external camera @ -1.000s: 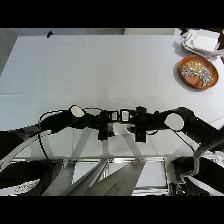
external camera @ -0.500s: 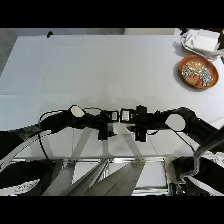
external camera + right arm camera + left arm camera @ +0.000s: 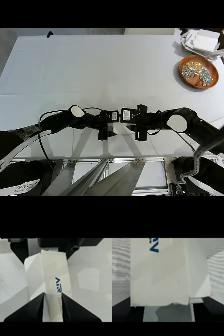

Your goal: Fold the box and place the chain.

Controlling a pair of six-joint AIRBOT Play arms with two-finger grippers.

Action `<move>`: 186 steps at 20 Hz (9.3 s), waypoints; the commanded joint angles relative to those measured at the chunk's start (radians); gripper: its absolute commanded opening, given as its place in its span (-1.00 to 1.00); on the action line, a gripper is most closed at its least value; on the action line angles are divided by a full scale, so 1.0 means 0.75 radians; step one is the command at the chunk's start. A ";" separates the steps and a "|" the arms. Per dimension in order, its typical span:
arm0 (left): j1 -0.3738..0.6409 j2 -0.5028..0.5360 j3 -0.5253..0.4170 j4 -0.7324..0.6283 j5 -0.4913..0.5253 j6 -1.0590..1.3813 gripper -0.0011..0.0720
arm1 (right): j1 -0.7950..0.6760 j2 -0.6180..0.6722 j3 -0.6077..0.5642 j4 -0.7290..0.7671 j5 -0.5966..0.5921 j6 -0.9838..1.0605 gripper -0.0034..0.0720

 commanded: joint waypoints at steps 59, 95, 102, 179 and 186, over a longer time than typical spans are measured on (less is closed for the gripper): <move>-0.001 0.001 0.000 0.002 -0.001 0.004 -0.12 | -0.144 0.217 -0.203 0.507 -0.146 -0.119 -0.87; -0.001 0.001 0.000 0.002 0.000 0.004 -0.12 | -0.249 0.103 -0.119 0.730 -0.141 -0.094 -0.87; -0.001 0.001 0.000 0.002 0.000 0.004 -0.12 | -0.665 0.101 0.137 -0.375 0.499 1.058 -0.87; 1.603 0.744 -0.045 1.277 -0.358 -1.217 0.92 | -1.033 0.056 0.032 -0.407 0.720 1.198 0.53; 1.251 0.981 -0.045 1.184 -0.444 -1.220 0.30 | -1.033 0.056 0.032 -0.408 0.720 1.197 0.53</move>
